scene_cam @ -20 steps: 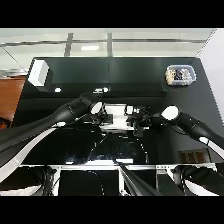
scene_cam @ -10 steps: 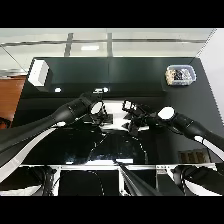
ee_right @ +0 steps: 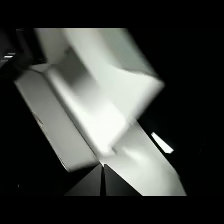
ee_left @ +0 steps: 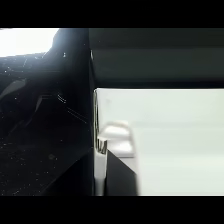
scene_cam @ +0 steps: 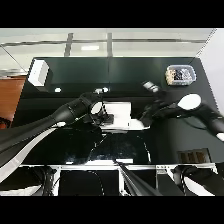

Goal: Fold the box and place the chain.

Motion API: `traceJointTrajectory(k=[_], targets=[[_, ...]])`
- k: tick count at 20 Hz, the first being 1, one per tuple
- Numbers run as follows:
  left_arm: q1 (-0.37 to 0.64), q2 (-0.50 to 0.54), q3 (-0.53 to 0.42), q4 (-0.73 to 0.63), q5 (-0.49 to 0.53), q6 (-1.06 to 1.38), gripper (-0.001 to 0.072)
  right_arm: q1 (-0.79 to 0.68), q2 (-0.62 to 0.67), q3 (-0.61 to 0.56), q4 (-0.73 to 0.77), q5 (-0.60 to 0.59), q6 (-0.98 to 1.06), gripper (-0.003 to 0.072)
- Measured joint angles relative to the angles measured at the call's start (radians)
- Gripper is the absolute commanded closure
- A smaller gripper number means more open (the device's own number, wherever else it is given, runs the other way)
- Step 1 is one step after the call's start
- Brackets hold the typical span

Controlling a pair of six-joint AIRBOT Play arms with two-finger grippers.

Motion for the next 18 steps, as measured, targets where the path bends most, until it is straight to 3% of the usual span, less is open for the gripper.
traceJointTrajectory(k=[2,4,7,11,16,18], targets=[[0.000,0.000,0.000,0.001,0.000,0.001,0.0685,-0.154,0.040,-0.003,-0.098,0.082,0.189,0.0672],[0.000,0.000,0.000,0.002,-0.001,0.002,0.0685,-0.299,0.055,-0.057,-0.139,0.077,0.361,0.0672],[0.000,0.000,0.000,0.002,-0.001,0.002,0.0685,-0.395,0.034,-0.180,-0.064,0.026,0.484,0.0672],[0.000,0.000,0.000,0.002,-0.001,0.002,0.0685,-0.291,-0.062,-0.256,0.111,-0.054,0.472,0.0672],[0.000,0.000,0.000,0.002,-0.002,0.001,0.0685,-0.114,-0.143,-0.220,0.245,-0.110,0.391,0.0653],[0.000,0.000,0.000,0.002,-0.002,0.001,0.0685,-0.083,-0.154,-0.180,0.259,-0.097,0.376,0.0159]])
